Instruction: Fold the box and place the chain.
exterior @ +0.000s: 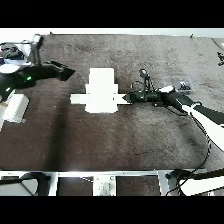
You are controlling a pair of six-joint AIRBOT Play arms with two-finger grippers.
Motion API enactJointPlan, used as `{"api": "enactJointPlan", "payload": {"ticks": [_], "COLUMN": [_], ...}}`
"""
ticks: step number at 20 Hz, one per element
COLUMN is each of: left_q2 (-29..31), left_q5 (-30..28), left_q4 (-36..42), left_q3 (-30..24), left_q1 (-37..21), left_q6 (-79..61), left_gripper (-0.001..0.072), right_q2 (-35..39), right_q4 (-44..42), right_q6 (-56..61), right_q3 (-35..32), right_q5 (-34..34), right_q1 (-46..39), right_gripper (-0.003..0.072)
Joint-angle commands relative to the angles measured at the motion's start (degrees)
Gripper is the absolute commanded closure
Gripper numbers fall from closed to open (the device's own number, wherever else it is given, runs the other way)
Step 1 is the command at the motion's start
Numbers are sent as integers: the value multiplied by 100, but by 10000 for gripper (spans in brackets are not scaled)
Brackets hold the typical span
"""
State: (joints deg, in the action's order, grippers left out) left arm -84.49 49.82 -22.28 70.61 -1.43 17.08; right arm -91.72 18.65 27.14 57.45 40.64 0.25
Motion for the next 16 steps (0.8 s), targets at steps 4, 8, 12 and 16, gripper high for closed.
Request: {"api": "enactJointPlan", "payload": {"ticks": [4,8,12,16], "left_q2": [-2677,-3543,-4022,-4188], "left_q5": [1963,3047,3416,3742], "left_q4": [-1766,-1582,-907,-664], "left_q3": [3171,4138,4426,4426], "left_q1": [459,420,420,431], "left_q6": [2354,2481,2428,2181], "left_gripper": [117,117,117,118], "right_q2": [-2,-2,-2,-2], "right_q4": [-2,-2,-2,0], "right_q6": [-42,-42,-42,-46], "right_q3": [7,7,7,9], "right_q5": [-17,-15,-15,-17], "right_q1": [4,4,4,2], "right_gripper": [703,703,703,703]}}
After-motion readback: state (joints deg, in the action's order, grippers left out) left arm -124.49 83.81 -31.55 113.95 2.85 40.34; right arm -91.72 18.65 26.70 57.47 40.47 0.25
